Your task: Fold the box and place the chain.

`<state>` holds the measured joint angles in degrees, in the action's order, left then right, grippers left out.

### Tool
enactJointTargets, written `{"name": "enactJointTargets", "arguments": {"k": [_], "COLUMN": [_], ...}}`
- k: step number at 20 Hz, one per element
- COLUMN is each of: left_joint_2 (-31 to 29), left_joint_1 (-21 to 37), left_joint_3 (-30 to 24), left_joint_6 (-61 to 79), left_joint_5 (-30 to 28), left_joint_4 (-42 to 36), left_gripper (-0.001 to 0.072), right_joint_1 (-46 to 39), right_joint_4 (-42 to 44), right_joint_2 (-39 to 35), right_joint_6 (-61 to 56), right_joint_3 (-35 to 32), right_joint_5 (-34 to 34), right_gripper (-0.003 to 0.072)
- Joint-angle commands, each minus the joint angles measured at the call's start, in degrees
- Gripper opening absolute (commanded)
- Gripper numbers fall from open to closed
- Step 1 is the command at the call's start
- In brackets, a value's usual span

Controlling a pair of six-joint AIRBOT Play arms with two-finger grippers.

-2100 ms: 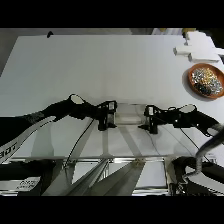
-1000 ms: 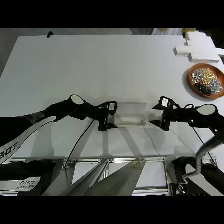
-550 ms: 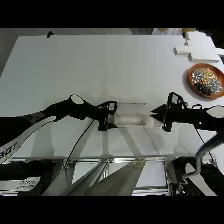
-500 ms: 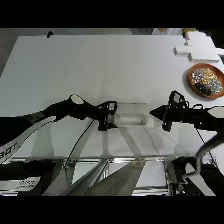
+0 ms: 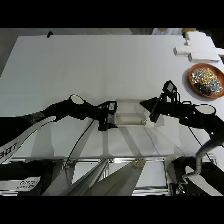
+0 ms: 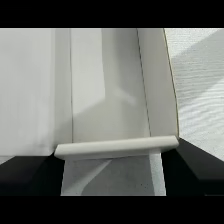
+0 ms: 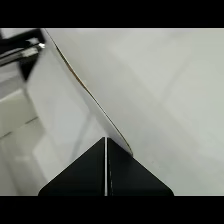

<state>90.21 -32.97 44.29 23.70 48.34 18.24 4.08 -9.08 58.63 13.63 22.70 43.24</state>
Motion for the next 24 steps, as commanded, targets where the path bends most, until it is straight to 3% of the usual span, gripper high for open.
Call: {"name": "enactJointTargets", "arguments": {"k": [1, 4, 8, 12, 15, 18, 21, 23, 24], "left_joint_2": [0.0, 0.0, 0.0, 0.0, 0.0, 0.0, 0.0, 0.0, 0.0], "left_joint_1": [0.02, 0.02, 0.02, 0.02, 0.02, 0.02, 0.02, 0.02, 0.02], "left_joint_3": [0.02, 0.02, 0.02, 0.02, 0.02, 0.02, 0.02, 0.02, 0.02], "left_joint_6": [0.04, 0.04, 0.04, 0.04, 0.04, 0.04, 0.04, 0.04, 0.04], "left_joint_5": [0.09, 0.11, 0.13, 0.11, 0.13, 0.13, 0.13, 0.11, 0.13], "left_joint_4": [0.02, 0.02, 0.02, 0.02, 0.02, 0.02, 0.02, 0.02, 0.02], "left_gripper": [0.0033, 0.0033, 0.0033, 0.0033, 0.0033, 0.0033, 0.0033, 0.0033, 0.0033], "right_joint_1": [1.75, 1.75, 1.75, 1.75, 1.73, 1.75, 1.75, 1.75, 1.75], "right_joint_4": [4.28, 3.5, -7.32, -22.71, -37.0, -47.87, -58.07, -58.38, -56.94], "right_joint_2": [6.25, 7.8, 7.69, 4.83, 0.44, -3.56, -3.39, -1.97, -0.7], "right_joint_6": [1.86, 1.16, -8.31, -23.89, -31.71, -30.4, -20.24, -12.46, -9.11], "right_joint_3": [0.17, 0.17, 0.31, 6.43, 11.41, 12.41, 12.37, 12.37, 12.35], "right_joint_5": [-7.58, -7.56, -7.72, 3.67, 8.26, 9.99, 16.96, 18.69, 18.78], "right_gripper": [0.0016, 0.0016, 0.0015, 0.0018, 0.0017, 0.0017, 0.0017, 0.002, 0.0139]}}
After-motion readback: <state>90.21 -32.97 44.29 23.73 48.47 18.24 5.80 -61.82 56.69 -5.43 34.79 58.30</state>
